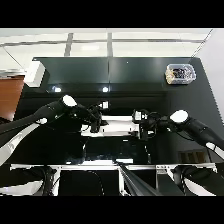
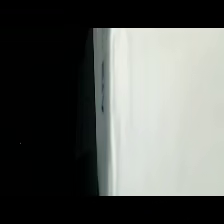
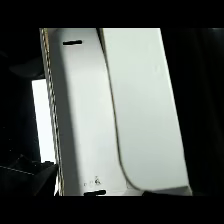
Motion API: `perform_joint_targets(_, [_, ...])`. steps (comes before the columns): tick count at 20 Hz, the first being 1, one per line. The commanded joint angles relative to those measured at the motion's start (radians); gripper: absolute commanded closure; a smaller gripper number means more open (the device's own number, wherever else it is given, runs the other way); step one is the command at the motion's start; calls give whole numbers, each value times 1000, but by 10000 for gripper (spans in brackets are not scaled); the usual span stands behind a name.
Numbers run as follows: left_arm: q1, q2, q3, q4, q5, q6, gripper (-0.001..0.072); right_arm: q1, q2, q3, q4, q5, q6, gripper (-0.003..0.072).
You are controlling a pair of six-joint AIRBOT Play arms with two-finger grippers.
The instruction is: Fold the box and place the chain.
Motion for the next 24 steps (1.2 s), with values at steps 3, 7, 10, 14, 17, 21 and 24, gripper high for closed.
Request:
perform_joint_targets(3, [0,0,1,0,0,-2,684,-1,-69,0,30,35,-102,58])
perform_joint_targets(7, [0,0,1,0,0,-2,684,-1,-91,2,1,39,-97,58])
perform_joint_targets(10, [0,0,1,0,0,-2,684,-1,-91,2,1,38,-95,58])
perform_joint_targets(14, [0,0,1,0,0,-2,685,0,-94,5,-83,3,16,59])
perform_joint_targets(17, [0,0,1,0,0,-2,684,6,-95,5,-112,2,32,59])
perform_joint_targets(21, [0,0,1,0,0,-2,685,43,-100,5,-153,-33,63,58])
perform_joint_targets(24, [0,0,1,0,0,-2,684,50,-101,5,-155,-66,92,59])
